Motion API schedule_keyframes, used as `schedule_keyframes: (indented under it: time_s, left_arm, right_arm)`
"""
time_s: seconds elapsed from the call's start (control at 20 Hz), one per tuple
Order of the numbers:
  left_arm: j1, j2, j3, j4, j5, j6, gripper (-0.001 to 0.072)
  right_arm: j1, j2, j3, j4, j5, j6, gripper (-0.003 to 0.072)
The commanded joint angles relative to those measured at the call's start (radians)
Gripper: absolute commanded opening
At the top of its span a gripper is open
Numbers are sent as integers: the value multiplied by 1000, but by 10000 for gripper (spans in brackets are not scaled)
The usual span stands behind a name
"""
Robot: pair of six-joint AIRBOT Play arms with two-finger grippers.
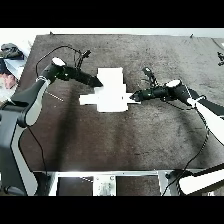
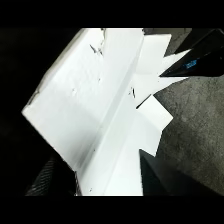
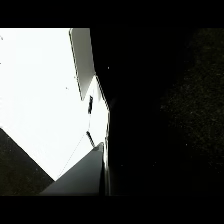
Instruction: Fold the box and place the chain.
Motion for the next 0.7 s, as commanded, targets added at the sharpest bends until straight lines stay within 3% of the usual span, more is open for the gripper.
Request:
schedule_keyframes:
  time_s: [0.0, 0.15, 0.35, 0.55, 0.65]
  left_arm:
    - [1, -26, 2, -54, -24, 53, 524]
    - [0, -34, 2, -58, -31, 62, 522]
    - [0, -34, 2, -50, -40, 104, 349]
    - [0, -34, 2, -40, -63, 132, 340]
    - [0, -34, 2, -40, -65, 140, 226]
  right_arm:
    - [1, -1, 1, 0, 0, 0, -17]
    - [1, -1, 1, 0, 0, 0, -17]
    - [1, -1, 1, 0, 0, 0, -17]
    - [1, -1, 1, 1, 1, 0, -17]
    - [1, -1, 1, 1, 2, 1, -17]
